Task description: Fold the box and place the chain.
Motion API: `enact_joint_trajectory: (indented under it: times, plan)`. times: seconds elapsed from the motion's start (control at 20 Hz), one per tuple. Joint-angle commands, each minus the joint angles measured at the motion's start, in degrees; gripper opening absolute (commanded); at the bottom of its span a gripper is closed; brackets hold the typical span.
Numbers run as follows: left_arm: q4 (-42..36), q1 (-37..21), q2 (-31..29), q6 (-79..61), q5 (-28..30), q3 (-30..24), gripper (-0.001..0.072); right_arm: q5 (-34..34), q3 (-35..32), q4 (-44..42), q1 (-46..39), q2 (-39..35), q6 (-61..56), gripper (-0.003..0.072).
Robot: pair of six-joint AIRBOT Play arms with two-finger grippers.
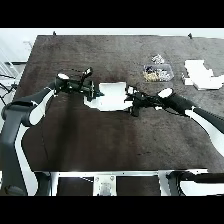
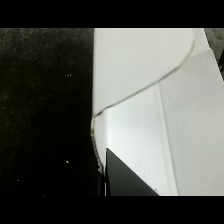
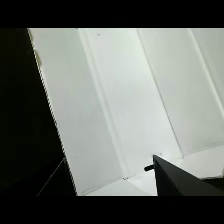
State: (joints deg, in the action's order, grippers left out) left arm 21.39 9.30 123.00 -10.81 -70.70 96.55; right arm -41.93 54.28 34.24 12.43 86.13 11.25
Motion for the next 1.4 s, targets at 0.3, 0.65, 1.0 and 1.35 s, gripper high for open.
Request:
enact_joint_trajectory:
  times: [0.3,0.65,1.0,1.35]
  plan:
    - [3.7,-0.1,0.0,0.5,-0.4,-0.1,0.0019,1.9,1.9,-5.3,-1.5,0.2,9.6,0.0625]
    - [3.9,-0.1,0.0,0.5,-0.3,-0.1,0.0019,0.8,3.7,-5.3,-3.0,2.5,11.6,0.0625]
    - [4.0,-0.1,0.0,0.4,-0.4,-0.1,0.0019,-6.8,8.6,-5.3,-5.9,5.7,11.5,0.0625]
    - [4.0,-0.1,0.0,0.4,-0.4,-0.1,0.0019,-15.5,14.3,-5.1,-8.3,10.5,9.1,0.0627]
